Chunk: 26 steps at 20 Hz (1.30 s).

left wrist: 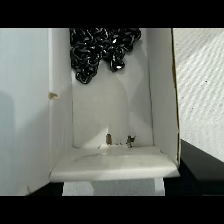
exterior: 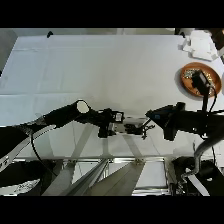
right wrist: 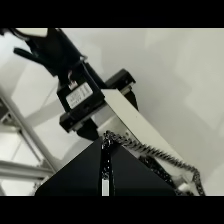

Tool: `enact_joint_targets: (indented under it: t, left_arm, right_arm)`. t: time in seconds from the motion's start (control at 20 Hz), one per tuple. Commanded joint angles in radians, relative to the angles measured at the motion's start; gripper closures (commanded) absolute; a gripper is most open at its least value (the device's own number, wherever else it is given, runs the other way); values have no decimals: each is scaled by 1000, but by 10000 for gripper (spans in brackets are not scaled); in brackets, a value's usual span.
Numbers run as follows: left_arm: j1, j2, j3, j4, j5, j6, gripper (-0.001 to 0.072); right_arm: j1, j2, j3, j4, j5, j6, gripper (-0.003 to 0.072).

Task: Fold the box and place the chain.

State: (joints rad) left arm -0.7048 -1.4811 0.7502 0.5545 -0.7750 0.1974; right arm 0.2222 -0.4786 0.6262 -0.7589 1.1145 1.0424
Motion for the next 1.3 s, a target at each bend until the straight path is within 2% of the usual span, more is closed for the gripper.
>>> enact_joint_targets:
  t: [0.0, 0.15, 0.3, 0.4, 0.8, 1.05, 1.25]
  left_arm:
    - [0, 0, 0, 0, 0, 0, 375]
    - [0, 0, 0, 0, 0, 0, 375]
    - [0, 0, 0, 0, 0, 0, 375]
    - [0, 0, 0, 0, 0, 0, 375]
    - [0, 0, 0, 0, 0, 0, 375]
    - [0, 0, 0, 0, 0, 0, 375]
    - [0, 0, 0, 0, 0, 0, 375]
  right_arm:
    - [1, -3, -43, -19, 25, -43, 677]
    - [1, -5, -69, -8, 19, -60, 676]
    - [1, 0, -69, 164, -18, -224, 674]
    - [1, 7, -69, 220, -42, -305, 674]
    - [1, 104, -69, 224, -18, -524, 674]
    - [1, 172, -69, 226, -18, -555, 674]
    - [1, 184, -69, 343, -7, -676, 673]
